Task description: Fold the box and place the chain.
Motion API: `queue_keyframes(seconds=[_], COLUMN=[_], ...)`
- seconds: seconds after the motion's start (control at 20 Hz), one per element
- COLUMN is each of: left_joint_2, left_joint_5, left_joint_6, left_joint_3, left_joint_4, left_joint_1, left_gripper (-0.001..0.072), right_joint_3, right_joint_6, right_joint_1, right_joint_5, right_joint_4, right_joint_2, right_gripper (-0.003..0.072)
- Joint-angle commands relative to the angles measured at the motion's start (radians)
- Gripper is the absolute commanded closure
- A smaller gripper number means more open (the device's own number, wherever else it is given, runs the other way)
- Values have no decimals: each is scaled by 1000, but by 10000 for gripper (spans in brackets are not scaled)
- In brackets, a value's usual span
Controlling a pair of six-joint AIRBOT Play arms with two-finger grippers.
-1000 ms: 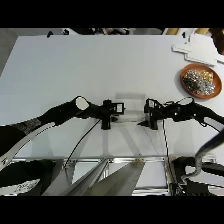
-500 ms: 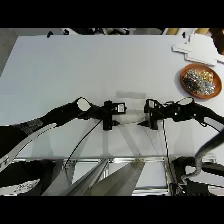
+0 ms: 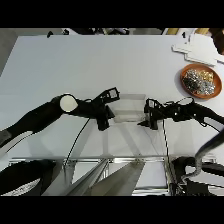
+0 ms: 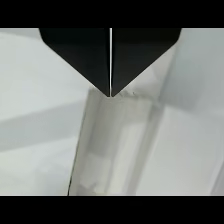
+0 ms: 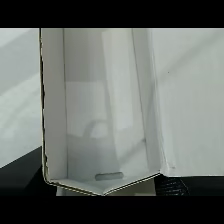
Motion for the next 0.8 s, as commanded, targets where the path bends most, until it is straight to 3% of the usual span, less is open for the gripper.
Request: queue_keyframes(seconds=[0.0, 0.1, 0.25, 0.4, 0.75], left_joint_2=[109, 113, 100, 62, -151], left_joint_5=[-193, -203, -67, 35, 77], left_joint_6=[-602, -874, -989, -1099, -935], left_joint_3=[0, -10, -85, -128, -128], left_joint_4=[269, 373, 371, 332, -43], left_joint_1=[54, 120, 218, 237, 171], left_gripper=[706, 706, 706, 705, 703], right_joint_3=[0, 0, 0, 0, 0], right_joint_6=[0, 0, 0, 0, 0], right_joint_1=[0, 0, 0, 0, 0], right_joint_5=[0, 0, 0, 0, 0], right_joint_4=[0, 0, 0, 0, 0], right_joint_2=[0, 0, 0, 0, 0], right_gripper=[369, 369, 369, 369, 369])
